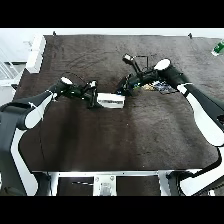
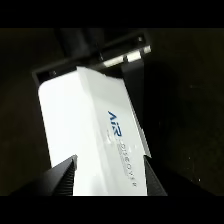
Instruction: Fold the box and place the chain.
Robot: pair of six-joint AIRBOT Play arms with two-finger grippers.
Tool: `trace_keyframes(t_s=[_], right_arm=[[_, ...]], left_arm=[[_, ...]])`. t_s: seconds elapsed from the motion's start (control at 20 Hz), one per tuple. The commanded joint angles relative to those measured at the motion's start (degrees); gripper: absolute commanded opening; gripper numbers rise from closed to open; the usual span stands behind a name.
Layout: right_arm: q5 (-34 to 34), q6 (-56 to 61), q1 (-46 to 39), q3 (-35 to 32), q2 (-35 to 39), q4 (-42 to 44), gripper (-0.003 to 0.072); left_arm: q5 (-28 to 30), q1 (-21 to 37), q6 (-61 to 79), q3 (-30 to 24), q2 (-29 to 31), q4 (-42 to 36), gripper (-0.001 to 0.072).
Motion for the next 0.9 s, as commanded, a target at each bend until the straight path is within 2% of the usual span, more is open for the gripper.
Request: trace_keyframes(t_s=[0.0, 0.15, 0.35, 0.4, 0.45, 0.5, 0.6, 0.65, 0.7, 0.85], right_arm=[[-1.75, -7.58, -0.72, -5.07, 2.27, 7.28, 0.0495], [-6.99, -12.44, 0.68, -8.28, 1.84, 7.1, 0.0494], [-8.15, -15.69, 1.33, -8.44, 1.11, 4.94, 0.0487], [-7.45, -15.74, 1.33, -8.44, 1.05, 4.0, 0.0402], [-7.15, -15.74, 1.46, -8.44, 1.05, 2.69, 0.0372], [-7.17, -15.76, 1.62, -8.44, 1.05, 1.55, 0.0373], [-7.15, -15.76, 2.1, -8.44, 1.05, -0.09, 0.0388], [-7.06, -15.78, 2.6, -8.41, 1.05, -1.09, 0.0471], [-6.43, -16.04, 3.13, -8.39, 1.05, -2.29, 0.0518], [-6.32, -16.24, 4.04, -8.39, 1.05, -3.08, 0.0518]], left_arm=[[0.0, 0.02, -0.04, 0.02, 0.0, 0.02, 0.0409], [0.02, 0.02, -0.02, 0.02, 0.0, 0.0, 0.0409], [0.0, 0.02, -0.04, 0.02, 0.0, 0.0, 0.0409], [0.0, 0.02, -0.02, 0.0, 0.0, 0.0, 0.0409], [0.0, 0.02, -0.04, 0.0, 0.0, 0.02, 0.0409], [0.02, 0.02, -0.04, 0.0, 0.0, 0.02, 0.0409], [0.02, 0.02, -0.02, 0.0, 0.0, 0.02, 0.0409], [0.0, 0.02, -0.02, 0.0, 0.0, 0.0, 0.0408], [0.0, 0.02, -0.02, 0.0, 0.0, 0.02, 0.0409], [0.0, 0.02, -0.04, 0.0, 0.0, 0.02, 0.0409]])
